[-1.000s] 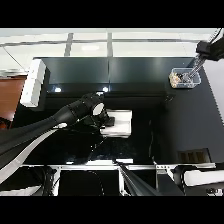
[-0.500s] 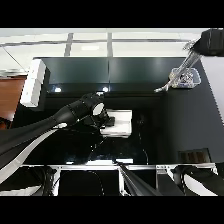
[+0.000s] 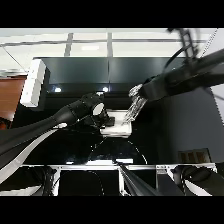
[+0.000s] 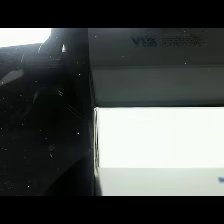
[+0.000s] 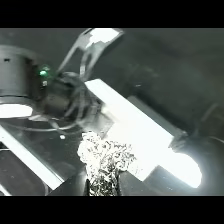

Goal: Fold the box and place the chain.

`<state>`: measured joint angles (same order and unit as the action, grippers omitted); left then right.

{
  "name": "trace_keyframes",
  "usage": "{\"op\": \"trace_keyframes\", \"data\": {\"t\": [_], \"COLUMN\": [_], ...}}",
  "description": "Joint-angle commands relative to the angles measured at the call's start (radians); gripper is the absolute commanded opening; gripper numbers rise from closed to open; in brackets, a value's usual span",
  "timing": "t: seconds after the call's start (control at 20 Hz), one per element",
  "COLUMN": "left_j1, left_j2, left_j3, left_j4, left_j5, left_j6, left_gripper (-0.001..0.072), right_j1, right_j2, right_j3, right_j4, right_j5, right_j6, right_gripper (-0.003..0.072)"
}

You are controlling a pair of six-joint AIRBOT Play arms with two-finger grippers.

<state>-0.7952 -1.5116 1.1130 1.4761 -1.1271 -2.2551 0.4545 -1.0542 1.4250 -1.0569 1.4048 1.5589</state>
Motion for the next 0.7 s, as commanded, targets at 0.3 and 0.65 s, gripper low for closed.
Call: {"op": "trace_keyframes", "data": {"t": [0.3, 0.65], "left_j1": [0.000, 0.000], "left_j2": [-0.001, -0.001], "left_j3": [0.001, 0.001], "left_j4": [0.000, 0.000], "left_j5": [0.000, 0.000], "left_j6": [0.000, 0.000], "left_gripper": [0.0022, 0.0022], "right_j1": [0.072, 0.064], "right_j2": [-0.005, -0.004], "right_j3": [-0.488, -0.551], "right_j4": [0.149, 0.127], "right_j5": [-0.483, -0.466], "right_j6": [0.042, 0.036], "right_gripper": [0.0019, 0.0374]}}
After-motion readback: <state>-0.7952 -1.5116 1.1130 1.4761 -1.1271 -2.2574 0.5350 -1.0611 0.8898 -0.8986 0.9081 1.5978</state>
